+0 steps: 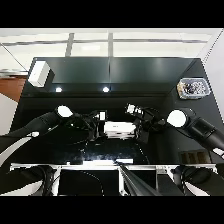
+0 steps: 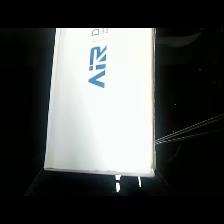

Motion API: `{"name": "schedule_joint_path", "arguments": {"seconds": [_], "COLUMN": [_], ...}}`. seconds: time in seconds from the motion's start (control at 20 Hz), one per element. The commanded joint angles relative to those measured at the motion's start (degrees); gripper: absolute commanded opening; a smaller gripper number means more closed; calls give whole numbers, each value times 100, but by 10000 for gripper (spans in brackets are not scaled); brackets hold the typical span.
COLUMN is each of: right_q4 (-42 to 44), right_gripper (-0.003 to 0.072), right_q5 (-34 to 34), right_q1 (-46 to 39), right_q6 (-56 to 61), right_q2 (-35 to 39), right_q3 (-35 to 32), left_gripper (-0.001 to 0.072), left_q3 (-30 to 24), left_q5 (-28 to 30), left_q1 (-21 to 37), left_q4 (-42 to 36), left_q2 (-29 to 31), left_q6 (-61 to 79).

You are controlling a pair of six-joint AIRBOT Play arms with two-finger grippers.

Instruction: Fold the box and place the chain.

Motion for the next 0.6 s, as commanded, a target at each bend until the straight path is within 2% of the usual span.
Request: {"name": "schedule_joint_path", "arguments": {"seconds": [0.0,0.35,0.5,0.55], "right_q4": [-103,-105,-79,31], "right_gripper": [450,449,433,288], "right_q5": [44,149,328,435], "right_q1": [7,-4,-199,-295], "right_q6": [168,614,1663,2131], "right_q2": [52,393,769,807], "right_q3": [4,247,308,308], "left_gripper": [399,399,399,399], "left_q3": [4,4,4,4], "left_q5": [26,28,28,28], "left_q1": [-2,-2,-2,-2], "left_q4": [-2,-2,-2,-2], "left_q2": [-2,-2,-2,-2], "left_q6": [-7,-7,-7,-7]}}
